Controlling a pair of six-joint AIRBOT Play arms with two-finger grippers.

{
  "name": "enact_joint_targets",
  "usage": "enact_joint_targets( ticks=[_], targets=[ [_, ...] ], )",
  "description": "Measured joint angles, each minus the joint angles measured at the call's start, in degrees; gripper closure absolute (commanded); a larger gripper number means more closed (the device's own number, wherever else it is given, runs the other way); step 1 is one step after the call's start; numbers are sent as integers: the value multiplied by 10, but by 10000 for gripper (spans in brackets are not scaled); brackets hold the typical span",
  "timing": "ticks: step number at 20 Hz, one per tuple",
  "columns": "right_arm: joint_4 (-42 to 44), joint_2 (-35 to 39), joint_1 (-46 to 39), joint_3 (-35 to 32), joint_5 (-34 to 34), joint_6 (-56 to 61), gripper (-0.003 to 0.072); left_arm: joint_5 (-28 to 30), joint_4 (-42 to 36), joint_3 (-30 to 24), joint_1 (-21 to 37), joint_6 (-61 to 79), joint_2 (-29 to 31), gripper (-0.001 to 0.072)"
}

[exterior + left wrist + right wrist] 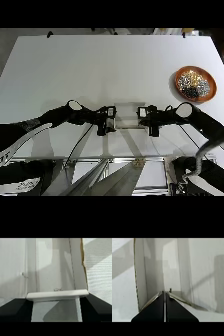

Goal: Fold the box and place the chain.

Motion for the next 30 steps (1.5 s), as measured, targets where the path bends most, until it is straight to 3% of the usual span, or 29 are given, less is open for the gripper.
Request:
enact_joint_targets(
  ticks=[7,16,23,30],
  targets=[
    [-52,60,-31,10,3,303,674,0,0,0,0,0,0,379],
    [-109,70,-189,20,-2,560,674,0,0,0,0,0,0,379],
    [-114,3,-193,3,39,615,674,0,0,0,0,0,0,379],
    [-57,-32,-159,-9,65,619,674,0,0,0,0,0,0,379]
  ],
)
